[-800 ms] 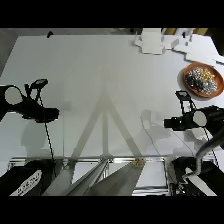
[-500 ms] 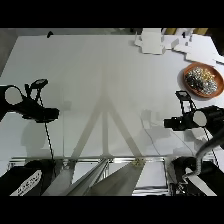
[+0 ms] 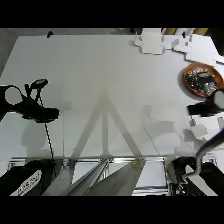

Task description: Fold the box and place the chain.

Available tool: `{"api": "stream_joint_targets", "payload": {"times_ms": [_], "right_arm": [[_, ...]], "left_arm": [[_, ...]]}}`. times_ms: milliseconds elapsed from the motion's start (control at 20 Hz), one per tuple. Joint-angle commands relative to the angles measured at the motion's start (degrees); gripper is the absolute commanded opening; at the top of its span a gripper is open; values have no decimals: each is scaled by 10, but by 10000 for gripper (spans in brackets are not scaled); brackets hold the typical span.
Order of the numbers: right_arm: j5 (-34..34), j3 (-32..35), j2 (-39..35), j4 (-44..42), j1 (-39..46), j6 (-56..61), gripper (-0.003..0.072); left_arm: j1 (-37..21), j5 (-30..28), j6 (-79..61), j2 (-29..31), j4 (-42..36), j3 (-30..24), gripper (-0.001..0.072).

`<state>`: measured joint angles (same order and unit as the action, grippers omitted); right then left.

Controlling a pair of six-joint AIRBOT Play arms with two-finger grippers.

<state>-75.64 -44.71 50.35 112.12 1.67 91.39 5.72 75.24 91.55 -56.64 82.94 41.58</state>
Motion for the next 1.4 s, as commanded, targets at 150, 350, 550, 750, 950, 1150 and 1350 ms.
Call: {"api": "stream_joint_targets", "payload": {"times_ms": [150,350,550,750,950,1150,1350], "right_arm": [[61,-36,40,95,203,-74,148],[45,-36,141,127,251,-81,647],[51,-36,210,216,273,-82,564],[76,-36,261,260,308,-83,523],[116,-37,297,257,313,-72,353],[86,-37,297,254,311,-75,21],[50,-38,233,244,230,-128,21]], "left_arm": [[-1,0,0,0,0,0,9],[-1,0,0,0,0,0,9],[-1,0,0,0,0,0,9],[-1,0,0,0,0,0,9],[-1,0,0,0,0,0,9],[-1,0,0,0,0,0,9],[-1,0,0,0,0,0,9]]}}
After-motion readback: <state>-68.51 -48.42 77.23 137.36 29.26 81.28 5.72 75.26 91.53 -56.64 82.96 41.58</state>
